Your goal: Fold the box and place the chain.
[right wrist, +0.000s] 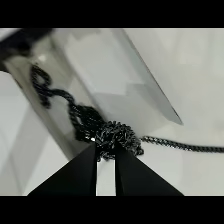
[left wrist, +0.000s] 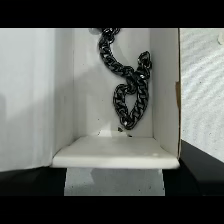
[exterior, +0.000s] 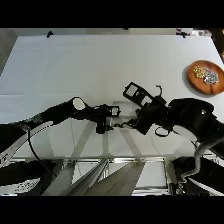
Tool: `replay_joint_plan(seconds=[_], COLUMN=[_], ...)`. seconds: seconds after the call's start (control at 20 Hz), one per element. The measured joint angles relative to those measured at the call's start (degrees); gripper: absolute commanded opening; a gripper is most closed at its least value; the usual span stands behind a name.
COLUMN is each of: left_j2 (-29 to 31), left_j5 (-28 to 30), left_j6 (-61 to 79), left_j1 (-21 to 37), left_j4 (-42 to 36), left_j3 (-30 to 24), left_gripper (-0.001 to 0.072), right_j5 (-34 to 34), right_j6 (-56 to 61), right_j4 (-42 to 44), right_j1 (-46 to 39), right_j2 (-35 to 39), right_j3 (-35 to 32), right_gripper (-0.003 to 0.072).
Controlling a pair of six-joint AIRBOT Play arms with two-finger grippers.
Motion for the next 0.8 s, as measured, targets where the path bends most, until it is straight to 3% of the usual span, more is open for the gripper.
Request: replay_joint_plan(seconds=[0.25, 0.55, 0.6, 0.7, 0.8], left_j2=[0.0, 0.0, 0.0, 0.0, 0.0], left_j5=[0.0, 0.0, 0.0, 0.0, 0.0], left_j6=[0.0, 0.0, 0.0, 0.0, 0.0], left_j1=[0.0, 0.0, 0.0, 0.0, 0.0], left_j4=[0.0, 0.0, 0.0, 0.0, 0.0], left_j3=[0.0, 0.0, 0.0, 0.0, 0.0], left_gripper=[0.0347, 0.0347, 0.0347, 0.0347, 0.0347], right_j5=[-4.2, -6.0, -5.9, -5.7, -5.4], right_j6=[7.3, 12.2, 12.4, 13.0, 13.4], right_j4=[-0.5, -0.9, -0.9, -0.7, -0.6], right_j1=[5.4, 5.1, 4.5, 3.7, 3.2], right_j2=[-0.5, -4.9, -5.7, -7.1, -8.2], right_j3=[0.0, 0.0, 0.0, 0.0, 0.0], right_gripper=[0.0019, 0.0023, 0.0036, 0.0132, 0.0132])
